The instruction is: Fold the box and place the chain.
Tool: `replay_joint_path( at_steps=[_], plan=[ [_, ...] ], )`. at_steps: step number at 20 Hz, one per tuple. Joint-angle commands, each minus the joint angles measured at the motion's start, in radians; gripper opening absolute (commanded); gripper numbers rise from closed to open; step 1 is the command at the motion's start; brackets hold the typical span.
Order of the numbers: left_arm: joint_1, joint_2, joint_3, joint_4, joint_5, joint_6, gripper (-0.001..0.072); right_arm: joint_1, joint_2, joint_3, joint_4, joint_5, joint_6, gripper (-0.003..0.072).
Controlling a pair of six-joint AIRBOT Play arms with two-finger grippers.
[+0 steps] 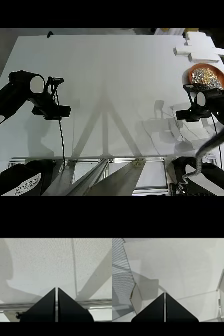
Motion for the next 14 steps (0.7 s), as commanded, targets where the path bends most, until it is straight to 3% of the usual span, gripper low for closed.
replay_joint_path(
  at_steps=[1, 11, 14],
  plan=[
    [0.001, 0.000, 0.000, 0.000, 0.000, 0.000, 0.0035, 0.000, 0.000, 0.001, 0.000, 0.000, 0.000, 0.0011],
    [0.001, 0.000, 0.000, 0.000, 0.000, 0.000, 0.0035, 0.000, 0.000, 0.001, 0.002, -0.004, 0.002, 0.0011],
    [0.001, 0.000, 0.000, 0.000, 0.000, 0.000, 0.0035, 0.000, 0.000, 0.001, 0.091, -0.076, 0.068, 0.0011]
  ],
)
